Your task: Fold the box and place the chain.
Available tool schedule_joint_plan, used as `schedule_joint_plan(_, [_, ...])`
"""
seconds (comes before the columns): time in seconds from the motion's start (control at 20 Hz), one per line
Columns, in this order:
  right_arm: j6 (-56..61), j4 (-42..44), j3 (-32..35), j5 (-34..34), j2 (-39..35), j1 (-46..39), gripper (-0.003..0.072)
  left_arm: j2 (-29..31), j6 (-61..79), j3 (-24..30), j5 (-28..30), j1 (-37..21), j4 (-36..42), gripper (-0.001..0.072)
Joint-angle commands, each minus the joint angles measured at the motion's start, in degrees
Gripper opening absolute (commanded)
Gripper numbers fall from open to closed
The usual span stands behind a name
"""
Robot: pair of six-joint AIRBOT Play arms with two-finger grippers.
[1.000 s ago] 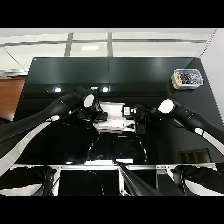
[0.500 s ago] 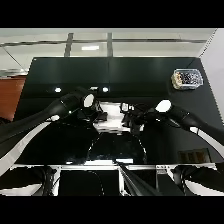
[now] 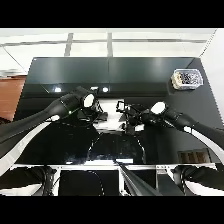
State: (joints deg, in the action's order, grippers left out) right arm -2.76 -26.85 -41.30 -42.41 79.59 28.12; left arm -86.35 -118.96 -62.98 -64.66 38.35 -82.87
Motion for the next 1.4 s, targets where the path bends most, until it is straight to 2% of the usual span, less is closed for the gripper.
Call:
schedule_joint_plan(0.0, [3.32,-0.90,0.02,-0.07,0.07,-0.02,0.0110,0.04,-0.04,-0.04,0.09,-0.04,-0.17,0.0026])
schedule_joint_plan(0.05, [6.34,-2.03,0.00,-0.59,-0.20,-0.37,0.0014,0.04,0.00,-0.04,0.07,-0.04,-0.17,0.0026])
schedule_joint_plan(0.25, [34.36,-10.86,-0.02,-6.60,-6.75,-7.23,0.0014,0.04,-2.03,-0.07,-1.01,-0.04,-0.48,0.0020])
schedule_joint_plan(0.45, [55.39,-18.99,-0.11,-19.23,-13.77,-24.20,0.0014,0.04,-6.58,-0.07,-3.21,0.07,-2.14,0.0020])
schedule_joint_plan(0.5, [59.49,-20.28,0.20,-20.61,-13.68,-28.87,0.0014,0.04,-6.64,-0.07,-3.19,0.07,-2.12,0.0021])
schedule_joint_plan(0.65, [67.69,-19.69,4.98,-17.79,-13.46,-36.76,0.0015,0.04,-6.64,-0.07,-2.43,0.07,-0.96,0.0023])
schedule_joint_plan(0.85, [68.28,-10.40,11.08,-16.26,-9.70,-32.79,0.0014,0.04,-6.60,-0.04,-1.88,0.07,0.00,0.0023])
schedule_joint_plan(1.1, [65.42,1.03,10.54,-7.13,-2.71,-21.40,0.0015,0.04,-6.60,-0.04,-1.90,0.04,0.00,0.0023])
schedule_joint_plan(1.2, [62.05,6.12,9.60,-7.74,-1.75,-19.04,0.0015,0.04,-6.60,-0.04,-1.99,-0.04,-0.02,0.0023])
schedule_joint_plan(1.3, [60.83,6.45,7.50,-11.72,-1.77,-18.60,0.0020,0.04,-6.60,-0.04,-1.92,-0.07,-0.15,0.0023])
schedule_joint_plan(1.35, [60.39,5.95,6.21,-14.08,-1.77,-18.69,0.0170,0.04,-6.60,-0.04,-1.92,-0.07,-0.22,0.0023])
